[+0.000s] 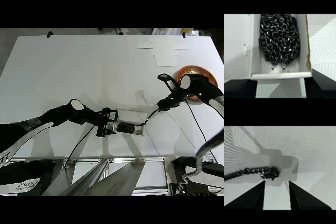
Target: Fold the box and place the chain.
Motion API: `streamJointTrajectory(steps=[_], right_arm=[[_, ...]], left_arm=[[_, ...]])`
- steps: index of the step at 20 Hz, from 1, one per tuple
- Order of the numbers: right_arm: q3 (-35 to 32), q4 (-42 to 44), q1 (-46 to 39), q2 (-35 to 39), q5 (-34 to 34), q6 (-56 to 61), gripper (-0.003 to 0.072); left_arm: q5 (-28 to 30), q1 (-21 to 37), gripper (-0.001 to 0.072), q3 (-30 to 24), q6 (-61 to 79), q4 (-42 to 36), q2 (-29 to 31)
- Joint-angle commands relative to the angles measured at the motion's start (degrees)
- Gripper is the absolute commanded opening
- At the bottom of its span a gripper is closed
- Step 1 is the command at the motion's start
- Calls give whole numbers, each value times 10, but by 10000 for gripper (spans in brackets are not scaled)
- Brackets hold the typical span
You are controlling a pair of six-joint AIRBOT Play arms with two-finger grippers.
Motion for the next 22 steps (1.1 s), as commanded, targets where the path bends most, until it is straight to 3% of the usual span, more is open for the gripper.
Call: streamJointTrajectory(steps=[1, 3, 6, 7, 11, 15, 19, 22], right_arm=[[0, -1, 1, -15, -9, 0, 296], [-1, 1, 2, -26, -8, 0, 252], [-1, 1, 12, -29, -7, 0, 102], [-1, -1, 17, -29, -1, 0, 18], [-1, -17, 29, 0, 37, 0, 18], [0, 10, 28, 103, 129, 0, 17], [-1, 97, 28, 219, 221, -18, 18], [-1, 245, 28, 276, 277, -89, 18]], left_arm=[[0, 0, 223, 0, 0, 0, 0], [0, 0, 223, 0, 0, 0, 0], [0, 0, 223, 0, 0, 0, 0], [0, 0, 223, 0, 0, 0, 0], [0, 0, 223, 0, 0, 0, 0], [0, 0, 223, 0, 0, 0, 0], [0, 0, 223, 0, 0, 0, 0], [0, 0, 223, 0, 0, 0, 0]])
